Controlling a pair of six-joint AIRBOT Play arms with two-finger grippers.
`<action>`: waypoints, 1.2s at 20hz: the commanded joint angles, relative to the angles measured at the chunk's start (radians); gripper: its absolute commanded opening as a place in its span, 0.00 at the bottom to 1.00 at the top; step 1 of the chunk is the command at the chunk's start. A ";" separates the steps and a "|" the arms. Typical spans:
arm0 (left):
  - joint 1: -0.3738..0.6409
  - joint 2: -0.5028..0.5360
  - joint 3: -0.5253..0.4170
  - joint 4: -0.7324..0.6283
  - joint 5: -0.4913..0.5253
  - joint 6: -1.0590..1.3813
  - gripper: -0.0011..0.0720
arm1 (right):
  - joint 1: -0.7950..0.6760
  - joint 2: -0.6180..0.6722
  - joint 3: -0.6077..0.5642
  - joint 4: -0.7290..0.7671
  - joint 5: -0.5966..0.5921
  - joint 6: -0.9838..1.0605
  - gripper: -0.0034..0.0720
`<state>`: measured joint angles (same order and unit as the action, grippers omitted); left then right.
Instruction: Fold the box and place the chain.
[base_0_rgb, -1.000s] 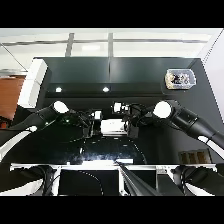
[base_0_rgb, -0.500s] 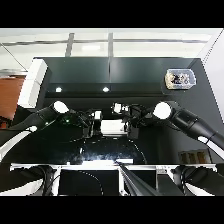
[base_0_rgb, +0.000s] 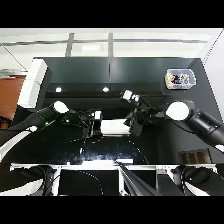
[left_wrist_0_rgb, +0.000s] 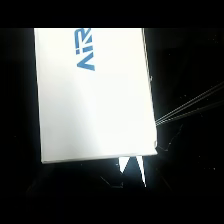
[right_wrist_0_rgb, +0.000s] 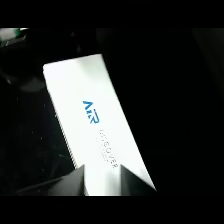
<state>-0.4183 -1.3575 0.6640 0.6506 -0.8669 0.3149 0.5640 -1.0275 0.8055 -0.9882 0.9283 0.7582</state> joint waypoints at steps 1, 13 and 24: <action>0.000 0.000 0.000 0.000 0.002 0.000 0.71 | -0.063 0.040 -0.001 0.002 0.018 0.297 0.09; 0.000 0.000 0.000 0.000 0.002 0.000 0.71 | -0.099 -0.209 -0.001 0.376 0.118 0.540 0.09; 0.000 0.000 0.000 0.000 0.003 0.000 0.71 | -0.099 -0.357 -0.001 0.307 0.077 0.539 0.09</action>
<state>-0.4183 -1.3575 0.6640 0.6514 -0.8650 0.3141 0.4644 -1.3678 0.8055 -0.6476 1.0302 1.2976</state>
